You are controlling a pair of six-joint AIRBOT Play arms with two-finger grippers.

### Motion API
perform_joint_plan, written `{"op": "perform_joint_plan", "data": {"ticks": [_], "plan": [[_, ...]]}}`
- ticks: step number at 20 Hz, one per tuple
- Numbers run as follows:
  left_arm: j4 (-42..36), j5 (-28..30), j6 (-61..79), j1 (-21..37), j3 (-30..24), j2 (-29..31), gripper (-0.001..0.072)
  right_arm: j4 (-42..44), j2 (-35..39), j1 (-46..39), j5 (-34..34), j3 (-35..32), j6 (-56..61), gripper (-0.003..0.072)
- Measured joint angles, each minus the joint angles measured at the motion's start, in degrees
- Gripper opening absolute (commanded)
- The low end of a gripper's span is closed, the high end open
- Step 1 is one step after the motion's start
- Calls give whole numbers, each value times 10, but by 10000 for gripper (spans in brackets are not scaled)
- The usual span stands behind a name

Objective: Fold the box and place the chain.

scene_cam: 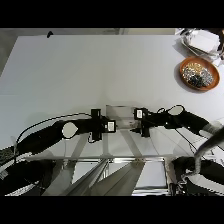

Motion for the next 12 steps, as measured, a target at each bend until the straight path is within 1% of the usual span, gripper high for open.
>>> {"op": "perform_joint_plan", "data": {"ticks": [2,3,4,6,8,12], "plan": [[-2,5,0,-3,0,-3,218,0,0,0,0,0,0,397],[-3,7,0,-4,0,-3,248,0,0,0,0,0,0,397],[-3,9,0,-5,0,-4,352,0,0,0,0,0,0,397],[-7,12,2,-7,1,-5,363,0,0,0,0,0,0,397],[-12,11,2,-9,1,-5,430,0,0,0,0,0,-1,397],[-22,2,0,-10,1,-5,416,-1,0,0,0,0,-2,397]]}}
